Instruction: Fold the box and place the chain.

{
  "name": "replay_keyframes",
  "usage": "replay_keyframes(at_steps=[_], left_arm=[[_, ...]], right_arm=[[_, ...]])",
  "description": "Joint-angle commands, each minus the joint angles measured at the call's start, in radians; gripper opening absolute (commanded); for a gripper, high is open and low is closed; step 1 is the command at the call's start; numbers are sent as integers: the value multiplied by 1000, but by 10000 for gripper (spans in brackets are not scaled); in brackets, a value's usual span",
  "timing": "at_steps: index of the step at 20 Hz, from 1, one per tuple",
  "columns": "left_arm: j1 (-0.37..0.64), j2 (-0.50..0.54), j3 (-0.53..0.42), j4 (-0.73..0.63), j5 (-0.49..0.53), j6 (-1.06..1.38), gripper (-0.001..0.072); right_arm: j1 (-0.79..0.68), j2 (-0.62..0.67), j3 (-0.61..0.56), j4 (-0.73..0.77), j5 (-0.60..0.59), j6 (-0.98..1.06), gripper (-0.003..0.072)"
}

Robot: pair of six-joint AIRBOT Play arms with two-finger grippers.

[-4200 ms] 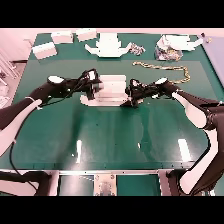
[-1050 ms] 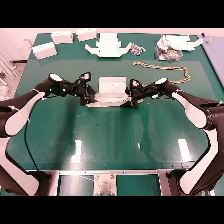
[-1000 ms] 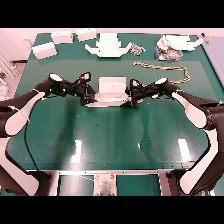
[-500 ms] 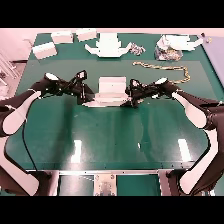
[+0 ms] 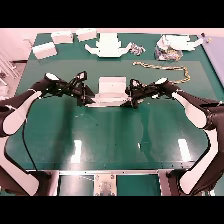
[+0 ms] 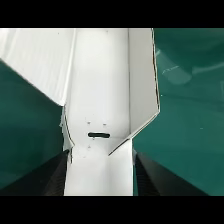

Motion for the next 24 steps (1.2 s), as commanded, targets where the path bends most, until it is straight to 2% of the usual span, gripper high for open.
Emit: replay_keyframes(at_steps=[1, 3, 4, 13, 17, 18, 19, 21, 24], left_arm=[[0, 1, 1, -2, -21, 1, 466], [0, 1, 1, -7, -21, 2, 439], [0, 1, 1, -10, -19, 5, 328], [-44, -1, -1, 16, 45, 8, 328], [-46, -1, -1, -20, 61, 11, 327], [-55, -1, -1, -23, 75, 18, 265], [-68, -1, -1, -23, 91, 39, 240], [-99, -1, -1, -26, 145, 40, 240], [-137, -1, -1, -26, 166, 41, 240]], right_arm=[[0, 0, 0, 0, 1, 0, 554], [0, 0, 0, 0, 0, 0, 554], [0, 0, 0, 0, 0, 0, 554], [0, 0, 0, 0, 0, 0, 554], [0, 0, 0, 0, 1, 0, 554], [0, 0, 0, 0, 0, 0, 554], [0, 0, 0, 0, 0, 0, 554], [0, 0, 0, 0, 1, 0, 554], [0, 0, 0, 0, 0, 0, 553]])
